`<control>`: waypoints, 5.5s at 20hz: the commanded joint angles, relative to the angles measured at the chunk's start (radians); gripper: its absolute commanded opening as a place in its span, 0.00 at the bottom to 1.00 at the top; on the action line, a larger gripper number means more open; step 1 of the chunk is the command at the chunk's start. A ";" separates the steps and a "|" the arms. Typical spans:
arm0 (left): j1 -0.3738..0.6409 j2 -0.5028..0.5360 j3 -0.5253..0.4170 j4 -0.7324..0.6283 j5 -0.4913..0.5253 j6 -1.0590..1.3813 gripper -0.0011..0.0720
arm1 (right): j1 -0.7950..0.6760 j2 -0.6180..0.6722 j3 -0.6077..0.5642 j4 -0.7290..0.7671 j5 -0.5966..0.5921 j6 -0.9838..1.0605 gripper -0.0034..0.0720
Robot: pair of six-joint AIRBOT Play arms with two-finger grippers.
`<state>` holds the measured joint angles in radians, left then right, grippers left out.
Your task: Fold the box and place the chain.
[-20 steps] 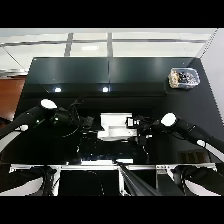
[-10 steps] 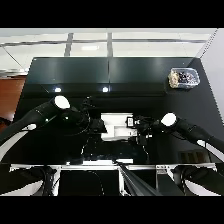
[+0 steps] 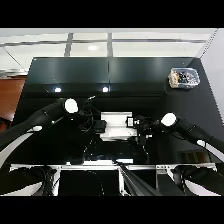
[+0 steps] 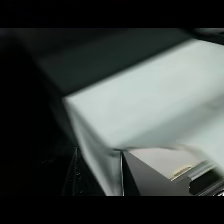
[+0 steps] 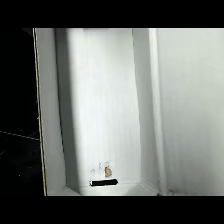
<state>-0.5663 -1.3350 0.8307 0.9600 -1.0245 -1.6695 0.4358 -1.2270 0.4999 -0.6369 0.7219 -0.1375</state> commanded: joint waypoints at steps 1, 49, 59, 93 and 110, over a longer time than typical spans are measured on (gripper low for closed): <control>-0.012 -0.001 0.002 0.046 -0.002 -0.071 0.46 | 0.000 0.000 0.000 -0.003 0.003 -0.002 0.37; -0.312 -0.167 0.212 0.479 -0.083 -0.743 0.34 | 0.003 0.000 0.000 -0.006 -0.001 0.002 0.36; -0.313 -0.163 0.212 0.488 -0.083 -0.732 0.05 | 0.000 0.051 0.005 -0.050 0.017 0.075 0.98; -0.313 -0.159 0.212 0.494 -0.079 -0.691 0.05 | -0.043 0.166 0.064 -0.094 0.139 0.665 0.08; -0.312 -0.159 0.212 0.494 -0.076 -0.691 0.05 | -0.653 0.081 -0.083 -0.008 0.459 1.229 0.08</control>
<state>-0.8787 -1.4944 1.0424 1.4540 -1.1019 -2.3604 -0.2565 -1.0657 0.4526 -0.7219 1.1210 1.1370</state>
